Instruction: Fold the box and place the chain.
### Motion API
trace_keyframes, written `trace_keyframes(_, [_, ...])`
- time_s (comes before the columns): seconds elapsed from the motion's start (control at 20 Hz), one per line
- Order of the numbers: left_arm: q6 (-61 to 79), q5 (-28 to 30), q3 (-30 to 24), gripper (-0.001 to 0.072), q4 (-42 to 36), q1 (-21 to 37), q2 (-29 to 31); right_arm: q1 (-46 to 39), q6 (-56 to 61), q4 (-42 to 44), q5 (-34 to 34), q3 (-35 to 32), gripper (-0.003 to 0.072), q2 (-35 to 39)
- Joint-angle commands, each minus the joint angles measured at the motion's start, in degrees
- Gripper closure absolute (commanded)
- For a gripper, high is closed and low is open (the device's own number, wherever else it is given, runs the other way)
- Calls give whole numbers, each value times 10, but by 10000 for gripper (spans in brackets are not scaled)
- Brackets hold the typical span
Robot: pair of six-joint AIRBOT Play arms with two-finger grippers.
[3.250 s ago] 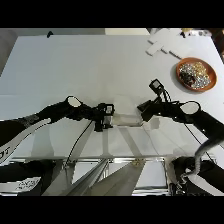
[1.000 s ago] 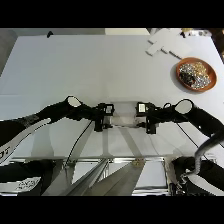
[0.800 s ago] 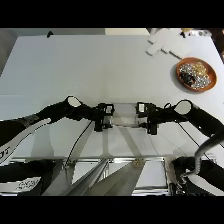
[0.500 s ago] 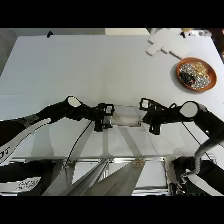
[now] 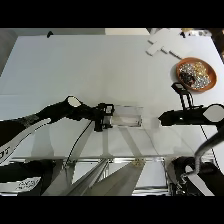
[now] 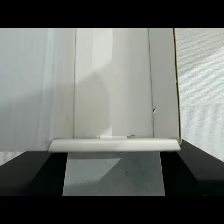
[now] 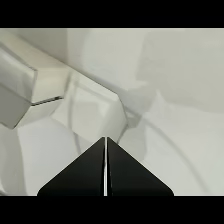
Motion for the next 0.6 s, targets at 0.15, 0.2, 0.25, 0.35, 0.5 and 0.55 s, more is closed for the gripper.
trace_keyframes(0.15, [0, 0, 0, 698, 0, 0, 0, -24, 117, 12, -19, -61, 670, 5])
trace_keyframes(0.2, [0, 0, 0, 698, 0, 0, 0, -24, 118, 28, -31, -70, 670, 2])
trace_keyframes(0.25, [0, 0, 0, 698, 0, 0, 0, -24, 117, 44, -34, -73, 670, -8])
trace_keyframes(0.35, [0, 0, 0, 698, 0, 0, 0, -24, 108, 68, -54, -73, 670, -33])
trace_keyframes(0.5, [0, 0, 0, 698, 0, 0, 0, -19, 94, 101, -81, -73, 670, -78])
trace_keyframes(0.55, [0, 0, 0, 698, 0, 0, 0, -12, 82, 113, -86, -73, 670, -96])
